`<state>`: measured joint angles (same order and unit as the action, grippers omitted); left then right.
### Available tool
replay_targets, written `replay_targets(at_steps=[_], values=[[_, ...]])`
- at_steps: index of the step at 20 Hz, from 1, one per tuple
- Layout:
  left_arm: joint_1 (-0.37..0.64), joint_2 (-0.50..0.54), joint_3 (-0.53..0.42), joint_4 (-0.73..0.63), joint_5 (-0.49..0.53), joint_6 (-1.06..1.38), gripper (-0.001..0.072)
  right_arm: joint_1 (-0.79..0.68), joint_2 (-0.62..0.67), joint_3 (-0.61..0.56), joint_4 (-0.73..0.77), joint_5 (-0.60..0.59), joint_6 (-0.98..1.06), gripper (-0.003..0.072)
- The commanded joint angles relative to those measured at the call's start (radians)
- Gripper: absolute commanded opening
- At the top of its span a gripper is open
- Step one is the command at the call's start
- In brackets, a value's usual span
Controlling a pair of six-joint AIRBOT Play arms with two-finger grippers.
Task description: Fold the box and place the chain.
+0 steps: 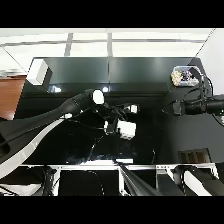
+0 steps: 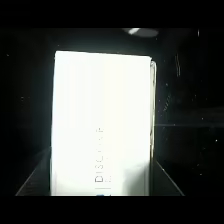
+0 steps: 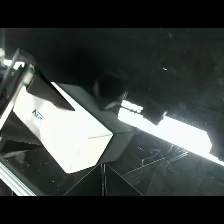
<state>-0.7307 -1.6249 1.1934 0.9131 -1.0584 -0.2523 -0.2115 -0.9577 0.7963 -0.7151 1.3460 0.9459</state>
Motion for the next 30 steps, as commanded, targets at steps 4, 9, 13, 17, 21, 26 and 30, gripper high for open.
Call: replay_targets(at_steps=[4,9,13,17,21,26,30], values=[[0.01,0.041,0.073,0.203,-0.029,-0.226,0.0329,0.0,0.0,0.001,0.0,-0.002,0.0,0.0019],[0.291,0.214,0.081,0.528,-0.179,-0.621,0.033,0.0,0.0,0.001,0.0,-0.016,0.0,0.0019],[0.676,0.258,0.045,0.664,-0.274,-0.964,0.033,0.0,0.0,0.001,0.0,-0.046,0.0,0.0019],[1.033,0.238,0.01,0.621,-0.231,-1.012,0.033,0.0,0.0,0.001,0.0,-0.074,0.0,0.0019],[1.219,0.182,0.011,0.448,-0.054,-0.988,0.0332,0.0,0.0,0.001,0.003,-0.093,0.0,0.0019],[1.201,0.023,0.147,0.369,0.007,-0.869,0.0332,0.0,0.0,0.001,0.007,-0.128,0.013,0.0019],[1.172,-0.091,0.256,0.366,0.026,-0.879,0.034,0.0,0.0,0.001,0.007,-0.138,0.024,0.0019]])
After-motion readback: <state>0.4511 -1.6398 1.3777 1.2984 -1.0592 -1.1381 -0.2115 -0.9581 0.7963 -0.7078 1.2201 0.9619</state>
